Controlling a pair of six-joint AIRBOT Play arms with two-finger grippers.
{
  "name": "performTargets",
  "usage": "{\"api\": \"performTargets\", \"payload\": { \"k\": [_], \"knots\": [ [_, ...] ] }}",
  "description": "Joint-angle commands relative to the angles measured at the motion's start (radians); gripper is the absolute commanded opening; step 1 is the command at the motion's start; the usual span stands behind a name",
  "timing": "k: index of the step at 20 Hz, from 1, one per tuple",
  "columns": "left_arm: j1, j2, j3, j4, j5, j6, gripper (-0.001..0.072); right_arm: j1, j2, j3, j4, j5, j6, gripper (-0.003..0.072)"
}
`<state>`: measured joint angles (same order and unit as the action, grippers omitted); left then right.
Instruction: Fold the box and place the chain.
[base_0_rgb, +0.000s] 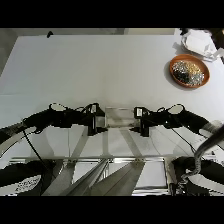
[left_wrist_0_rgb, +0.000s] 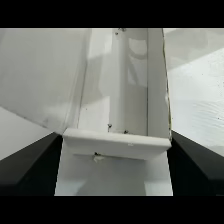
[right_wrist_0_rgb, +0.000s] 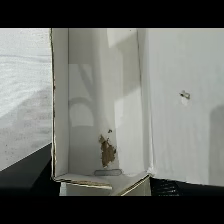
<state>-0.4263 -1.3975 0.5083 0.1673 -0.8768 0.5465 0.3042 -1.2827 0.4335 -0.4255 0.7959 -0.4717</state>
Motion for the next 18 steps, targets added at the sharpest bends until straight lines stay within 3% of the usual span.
{"api": "performTargets", "payload": {
  "k": [1,16,18],
  "knots": [
    [0.003,-0.002,0.001,0.073,0.006,-0.106,0.0688,0.000,0.001,0.000,0.000,0.000,0.000,0.0336],
    [-0.062,-0.002,0.011,0.050,0.095,-0.098,0.0682,0.000,0.001,0.000,0.000,0.000,0.000,0.0337],
    [-0.062,-0.002,0.011,0.050,0.095,-0.098,0.0514,0.000,0.001,0.000,0.000,0.000,0.000,0.0337]
  ]
}}
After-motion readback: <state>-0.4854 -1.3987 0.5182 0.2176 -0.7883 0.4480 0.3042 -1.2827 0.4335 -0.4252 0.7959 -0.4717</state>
